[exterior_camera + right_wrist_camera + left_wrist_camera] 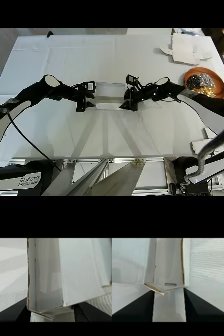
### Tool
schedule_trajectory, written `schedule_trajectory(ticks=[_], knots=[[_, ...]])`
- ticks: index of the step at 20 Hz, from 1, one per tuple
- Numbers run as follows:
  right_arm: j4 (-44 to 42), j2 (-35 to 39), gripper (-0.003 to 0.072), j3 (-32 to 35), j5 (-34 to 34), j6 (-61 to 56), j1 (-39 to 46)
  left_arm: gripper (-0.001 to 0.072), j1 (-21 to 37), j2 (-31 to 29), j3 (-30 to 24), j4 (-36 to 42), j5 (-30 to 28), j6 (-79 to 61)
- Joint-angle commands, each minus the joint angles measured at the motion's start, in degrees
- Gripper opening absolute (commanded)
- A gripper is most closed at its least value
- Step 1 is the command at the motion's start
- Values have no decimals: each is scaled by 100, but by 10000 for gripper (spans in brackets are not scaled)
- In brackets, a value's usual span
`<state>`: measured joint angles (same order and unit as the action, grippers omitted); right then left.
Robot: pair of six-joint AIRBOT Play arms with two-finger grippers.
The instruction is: Fold the box and place the chain.
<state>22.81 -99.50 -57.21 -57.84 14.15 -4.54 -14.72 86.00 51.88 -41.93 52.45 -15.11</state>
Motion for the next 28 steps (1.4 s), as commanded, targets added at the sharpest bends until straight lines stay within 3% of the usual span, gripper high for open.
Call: schedule_trajectory(ticks=[1, 6, 8, 18, 19, 21, 26, 28], knots=[[2, -4, 308, 0, -2, 0, 2, 336, -2, 210, -2, 81, -101, -308], [0, -4, 308, 2, -2, 0, 2, 310, -2, 238, 0, 79, -278, -546], [0, -4, 308, 0, -2, 0, 2, 157, -2, 238, 0, 157, -271, -671], [0, -4, 308, 0, -2, 0, 2, 138, -2, 238, -2, 662, 94, -675], [0, -4, 308, 2, -2, 0, 2, 150, -2, 238, -2, 686, 94, -673], [0, -4, 308, 0, -2, 0, 2, 316, -2, 238, -2, 800, 90, -671], [0, -4, 308, 2, -2, 0, 2, 376, -2, 238, -2, 868, 92, -649], [0, -4, 308, 2, -2, 0, 2, 620, -2, 240, -2, 868, 81, -629]])
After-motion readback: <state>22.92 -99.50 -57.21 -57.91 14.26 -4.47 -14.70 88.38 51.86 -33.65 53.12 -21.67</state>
